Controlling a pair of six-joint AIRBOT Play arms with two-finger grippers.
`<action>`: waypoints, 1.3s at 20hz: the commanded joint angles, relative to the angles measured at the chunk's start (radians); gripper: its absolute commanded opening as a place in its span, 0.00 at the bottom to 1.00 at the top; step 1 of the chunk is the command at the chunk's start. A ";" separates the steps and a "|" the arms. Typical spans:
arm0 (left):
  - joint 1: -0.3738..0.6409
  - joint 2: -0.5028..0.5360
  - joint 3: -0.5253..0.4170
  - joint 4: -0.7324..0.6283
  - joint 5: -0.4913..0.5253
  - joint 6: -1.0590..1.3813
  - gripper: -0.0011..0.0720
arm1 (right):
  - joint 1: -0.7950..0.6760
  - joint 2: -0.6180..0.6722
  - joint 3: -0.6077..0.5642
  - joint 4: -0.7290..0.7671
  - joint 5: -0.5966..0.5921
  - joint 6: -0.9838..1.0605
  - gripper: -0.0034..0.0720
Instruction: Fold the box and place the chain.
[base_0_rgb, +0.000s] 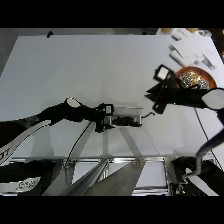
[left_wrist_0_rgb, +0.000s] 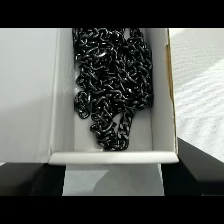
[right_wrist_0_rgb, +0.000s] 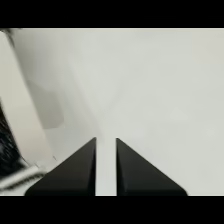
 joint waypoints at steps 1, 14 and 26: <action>0.000 0.001 0.000 0.000 0.000 0.000 0.17 | -0.120 -0.056 0.002 -0.111 0.117 -0.024 0.17; 0.000 0.001 0.000 0.000 0.000 0.000 0.17 | -0.116 -0.325 -0.064 -0.223 0.078 -0.026 0.25; 0.000 0.001 0.000 0.000 0.000 0.000 0.17 | -0.073 -0.369 -0.088 -0.194 0.012 -0.025 0.25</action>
